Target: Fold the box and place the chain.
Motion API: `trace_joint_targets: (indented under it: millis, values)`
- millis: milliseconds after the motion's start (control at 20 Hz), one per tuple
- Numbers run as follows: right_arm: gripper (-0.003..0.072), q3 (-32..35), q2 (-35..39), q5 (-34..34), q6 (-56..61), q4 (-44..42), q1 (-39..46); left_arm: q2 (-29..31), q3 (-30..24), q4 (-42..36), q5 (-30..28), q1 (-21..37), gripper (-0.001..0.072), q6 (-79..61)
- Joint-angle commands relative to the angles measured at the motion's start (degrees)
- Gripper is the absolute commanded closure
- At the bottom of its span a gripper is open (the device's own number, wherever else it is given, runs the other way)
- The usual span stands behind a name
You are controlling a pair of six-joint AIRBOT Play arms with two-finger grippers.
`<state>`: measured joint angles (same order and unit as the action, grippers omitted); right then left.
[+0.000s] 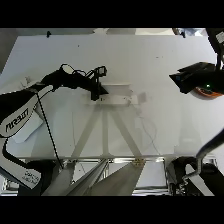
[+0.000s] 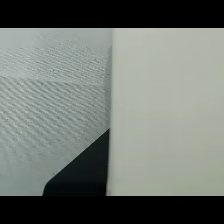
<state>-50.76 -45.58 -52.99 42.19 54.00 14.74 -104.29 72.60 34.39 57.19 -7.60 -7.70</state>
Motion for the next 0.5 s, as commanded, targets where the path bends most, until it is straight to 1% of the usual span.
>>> trace_joint_targets:
  millis: [0,150,450]
  values:
    - [0.0289,0.0,0.0,0.0,0.0,0.0,0.0,0.0,0.0,-0.1,-0.5,0.0,0.0704,-1.7]
    - [0.0289,0.0,0.0,0.0,0.0,0.0,0.0,0.0,0.0,0.0,-0.9,0.0,0.0703,-4.1]
    - [0.0289,0.0,0.0,0.0,0.0,0.0,0.0,-0.1,0.0,0.0,-1.8,0.0,0.0702,-4.5]
